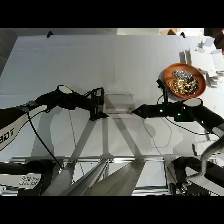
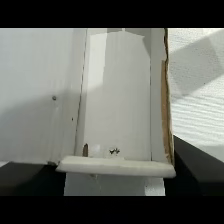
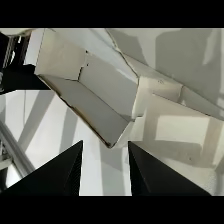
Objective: Fold the box and place the chain.
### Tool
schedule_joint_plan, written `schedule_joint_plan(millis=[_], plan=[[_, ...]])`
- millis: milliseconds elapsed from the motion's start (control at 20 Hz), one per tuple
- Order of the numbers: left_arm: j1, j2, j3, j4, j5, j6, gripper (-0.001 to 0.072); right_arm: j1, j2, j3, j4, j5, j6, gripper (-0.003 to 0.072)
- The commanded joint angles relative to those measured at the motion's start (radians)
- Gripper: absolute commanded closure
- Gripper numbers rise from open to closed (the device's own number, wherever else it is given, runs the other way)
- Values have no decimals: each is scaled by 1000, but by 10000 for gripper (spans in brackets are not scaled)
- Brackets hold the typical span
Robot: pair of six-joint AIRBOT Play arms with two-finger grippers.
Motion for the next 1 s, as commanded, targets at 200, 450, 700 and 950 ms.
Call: schedule_joint_plan(millis=[200, 450, 700, 950], plan=[[0, 0, 0, 0, 0, 0, 432, -23, 63, 1, -9, -17, -60, 374], [0, 0, 0, 0, 0, 0, 432, -188, 138, -1, -174, 9, -31, 675], [0, 0, 0, 0, 0, 0, 432, -232, 89, -22, -304, -59, 82, 677], [0, 0, 0, 0, 0, 0, 432, -206, -39, -28, -280, -39, 111, 681]])
